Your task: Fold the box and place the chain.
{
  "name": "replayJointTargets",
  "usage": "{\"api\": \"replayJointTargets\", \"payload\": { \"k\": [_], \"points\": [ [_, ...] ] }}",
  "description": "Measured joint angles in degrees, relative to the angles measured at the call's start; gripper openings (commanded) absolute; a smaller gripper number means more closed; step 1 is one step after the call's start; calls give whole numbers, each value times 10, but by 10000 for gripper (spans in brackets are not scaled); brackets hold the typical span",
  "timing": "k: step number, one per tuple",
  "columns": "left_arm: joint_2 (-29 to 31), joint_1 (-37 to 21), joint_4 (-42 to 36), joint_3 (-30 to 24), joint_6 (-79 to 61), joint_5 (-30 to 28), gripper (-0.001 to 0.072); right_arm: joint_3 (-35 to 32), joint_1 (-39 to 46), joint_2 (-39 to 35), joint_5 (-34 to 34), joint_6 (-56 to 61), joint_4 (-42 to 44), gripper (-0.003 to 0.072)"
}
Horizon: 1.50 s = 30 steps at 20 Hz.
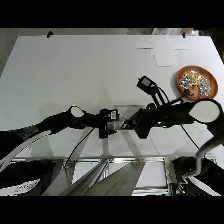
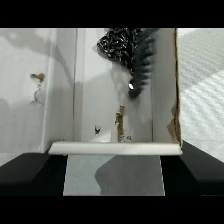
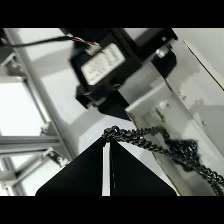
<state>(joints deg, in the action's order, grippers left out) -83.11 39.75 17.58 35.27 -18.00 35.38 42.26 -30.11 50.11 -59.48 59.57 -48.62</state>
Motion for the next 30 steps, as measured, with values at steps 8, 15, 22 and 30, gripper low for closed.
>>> {"api": "replayJointTargets", "payload": {
  "k": [8, 15, 22, 30],
  "points": [
    [0, 0, 0, 0, 0, 0, 207, -30, -3, 74, 38, 4, -19, 132],
    [0, 0, 0, 0, 0, 0, 207, 39, 59, 62, -65, 29, -55, 34],
    [0, 0, 0, 0, 0, 0, 207, 53, 163, 70, -88, 169, -229, 143],
    [0, 0, 0, 0, 0, 0, 207, -7, 178, 151, -21, 215, -301, 395]
  ]
}}
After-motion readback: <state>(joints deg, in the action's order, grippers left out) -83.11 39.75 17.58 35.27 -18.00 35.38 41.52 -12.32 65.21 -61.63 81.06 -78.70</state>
